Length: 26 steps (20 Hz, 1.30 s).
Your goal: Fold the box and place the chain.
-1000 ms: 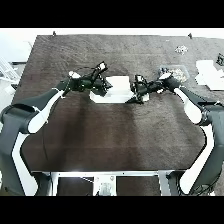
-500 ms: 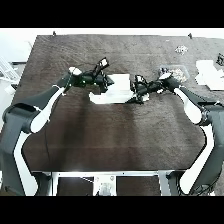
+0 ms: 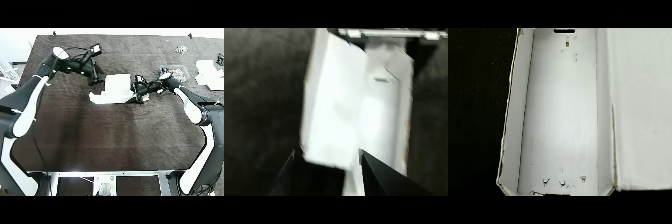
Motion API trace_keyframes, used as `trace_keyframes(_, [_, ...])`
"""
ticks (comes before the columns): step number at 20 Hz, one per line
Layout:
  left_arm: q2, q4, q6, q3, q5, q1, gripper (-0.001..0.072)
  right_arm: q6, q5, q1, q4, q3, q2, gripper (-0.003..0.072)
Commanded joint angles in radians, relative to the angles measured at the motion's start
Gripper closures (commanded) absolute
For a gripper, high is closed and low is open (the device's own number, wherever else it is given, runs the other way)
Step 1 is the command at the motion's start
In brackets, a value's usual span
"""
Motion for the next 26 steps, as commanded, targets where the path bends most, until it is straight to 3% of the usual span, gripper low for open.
trace_keyframes(1, [0.026,0.066,-0.078,-0.031,-0.206,0.067,0.0190,0.001,0.000,0.000,0.000,0.000,0.000,0.0110])
trace_keyframes(2, [0.026,0.095,-0.077,-0.062,-0.200,0.069,0.0188,0.001,0.000,0.000,0.000,0.000,0.000,0.0109])
trace_keyframes(4, [0.025,0.126,-0.072,-0.150,-0.117,0.064,-0.0002,0.001,0.000,0.000,0.000,0.000,0.000,0.0109])
trace_keyframes(6, [0.026,0.122,-0.010,-0.232,-0.010,0.056,-0.0001,0.001,0.000,0.000,0.000,0.000,0.000,0.0109])
trace_keyframes(9, [0.025,0.090,0.034,-0.279,0.095,0.031,-0.0001,0.001,0.000,0.000,0.000,0.000,0.000,0.0109])
trace_keyframes(15, [0.024,0.056,0.179,-0.282,0.131,-0.033,0.0002,0.001,0.000,0.000,0.000,0.000,0.000,0.0109])
trace_keyframes(26, [-0.005,0.046,0.212,-0.281,0.163,-0.034,0.0031,0.001,0.000,0.000,0.000,0.000,0.000,0.0110])
